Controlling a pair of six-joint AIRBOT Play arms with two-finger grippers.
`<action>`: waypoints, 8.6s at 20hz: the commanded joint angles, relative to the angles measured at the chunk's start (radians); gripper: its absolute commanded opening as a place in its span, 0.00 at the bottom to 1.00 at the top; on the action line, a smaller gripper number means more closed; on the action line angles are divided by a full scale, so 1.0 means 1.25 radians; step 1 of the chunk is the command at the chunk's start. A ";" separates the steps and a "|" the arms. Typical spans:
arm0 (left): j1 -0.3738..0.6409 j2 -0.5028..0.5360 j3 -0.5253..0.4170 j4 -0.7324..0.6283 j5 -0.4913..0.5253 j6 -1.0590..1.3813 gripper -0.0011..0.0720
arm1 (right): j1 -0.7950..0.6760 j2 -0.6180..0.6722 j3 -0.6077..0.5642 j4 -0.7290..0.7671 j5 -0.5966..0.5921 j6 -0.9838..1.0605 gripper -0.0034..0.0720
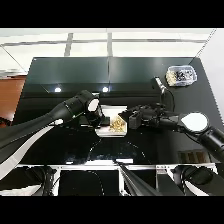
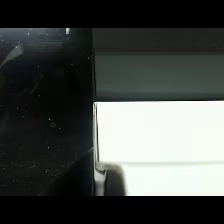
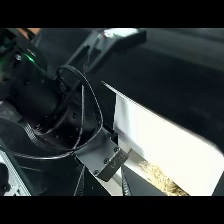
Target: Fold the box and place the chain.
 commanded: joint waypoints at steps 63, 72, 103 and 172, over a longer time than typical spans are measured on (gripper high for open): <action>0.268 0.156 -0.379 -0.696 0.323 1.992 0.99 | -0.331 0.026 0.000 -0.308 0.218 0.047 0.42; 0.264 0.120 -0.337 -0.701 0.316 1.980 0.98 | -0.331 0.026 0.000 -0.308 0.215 0.047 0.42; 0.218 0.089 -0.298 -0.646 0.301 1.992 0.53 | -0.270 -0.022 0.004 -0.245 0.068 0.143 0.87; 0.159 0.133 -0.344 -0.729 0.400 1.939 0.51 | -0.140 -0.291 0.212 -0.366 0.431 -0.388 0.86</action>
